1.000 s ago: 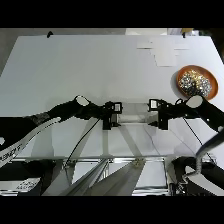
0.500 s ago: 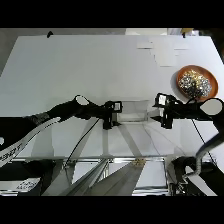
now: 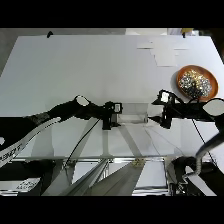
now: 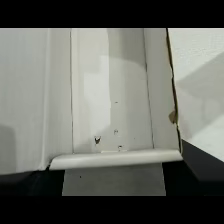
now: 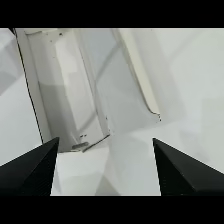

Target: Fold the box and place the chain.

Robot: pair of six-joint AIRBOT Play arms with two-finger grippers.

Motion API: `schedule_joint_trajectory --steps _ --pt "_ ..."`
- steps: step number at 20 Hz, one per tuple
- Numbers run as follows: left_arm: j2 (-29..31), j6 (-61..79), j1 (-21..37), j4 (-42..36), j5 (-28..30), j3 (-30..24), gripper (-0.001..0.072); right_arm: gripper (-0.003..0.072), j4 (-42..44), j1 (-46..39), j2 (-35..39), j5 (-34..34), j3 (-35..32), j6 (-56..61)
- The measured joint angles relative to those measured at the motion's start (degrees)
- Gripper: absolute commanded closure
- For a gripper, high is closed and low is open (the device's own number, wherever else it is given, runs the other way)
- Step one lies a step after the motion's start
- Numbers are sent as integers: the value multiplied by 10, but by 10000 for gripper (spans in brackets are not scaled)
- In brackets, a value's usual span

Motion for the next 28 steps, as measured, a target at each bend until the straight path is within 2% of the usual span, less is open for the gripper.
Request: schedule_joint_trajectory --steps 3,5,6,7,8,12,17,19,24,28 --pt "0 0 0 -2 0 0 540 64 -8 0 1 0 0 19" --pt "0 0 0 -2 0 0 540 412 16 0 3 1 0 30" --pt "0 0 0 -3 0 0 540 545 42 0 3 5 0 33" --pt "0 0 0 -3 0 0 540 625 71 2 4 13 0 33" --pt "0 0 0 -3 0 0 540 667 94 6 4 20 0 28" --pt "0 0 0 -3 0 0 540 667 146 32 -16 16 0 0" --pt "0 -1 0 -3 0 0 540 667 207 45 -107 -117 0 23" --pt "0 -1 0 -3 0 0 540 667 219 47 -143 -148 0 32" --pt "0 -1 0 -3 0 0 540 667 224 48 -194 -172 0 45" --pt "0 -1 0 -3 -2 0 540 667 184 48 -204 -170 0 79"
